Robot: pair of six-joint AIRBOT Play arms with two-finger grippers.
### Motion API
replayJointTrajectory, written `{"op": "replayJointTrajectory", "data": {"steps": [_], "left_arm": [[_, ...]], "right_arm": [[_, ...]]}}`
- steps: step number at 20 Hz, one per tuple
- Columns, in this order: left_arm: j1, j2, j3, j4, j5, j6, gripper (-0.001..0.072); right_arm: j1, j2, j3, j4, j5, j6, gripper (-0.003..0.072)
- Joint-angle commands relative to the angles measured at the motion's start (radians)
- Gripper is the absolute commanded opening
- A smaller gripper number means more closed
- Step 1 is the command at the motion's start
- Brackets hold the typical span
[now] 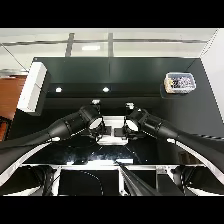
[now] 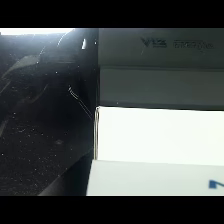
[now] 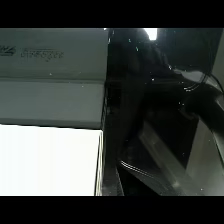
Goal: Fold the box and place the chain.
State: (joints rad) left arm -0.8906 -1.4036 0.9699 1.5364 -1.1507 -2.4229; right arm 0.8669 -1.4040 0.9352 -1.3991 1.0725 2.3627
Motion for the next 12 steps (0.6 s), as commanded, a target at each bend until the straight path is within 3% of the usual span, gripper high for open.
{"op": "replayJointTrajectory", "data": {"steps": [1, 2, 6, 8, 12], "left_arm": [[0.0, 0.0, 0.0, 0.0, 0.002, 0.0, 0.0024], [0.0, 0.0, 0.0, 0.0, 0.002, 0.0, 0.0024], [0.0, 0.0, 0.0, 0.0, 0.002, 0.0, 0.0024], [0.0, 0.0, 0.0, 0.0, 0.002, 0.0, 0.0024], [0.0, 0.0, 0.0, 0.0, 0.001, 0.0, 0.0024]], "right_arm": [[0.0, 0.001, 0.001, -0.005, 0.006, -0.007, 0.0075], [0.001, 0.001, 0.002, -0.004, 0.006, -0.008, 0.0013], [0.001, 0.005, 0.002, -0.005, 0.006, -0.007, 0.002], [0.0, 0.011, 0.002, -0.006, 0.003, -0.007, 0.0292], [0.0, 0.027, 0.002, -0.008, -0.003, -0.011, 0.0293]]}}
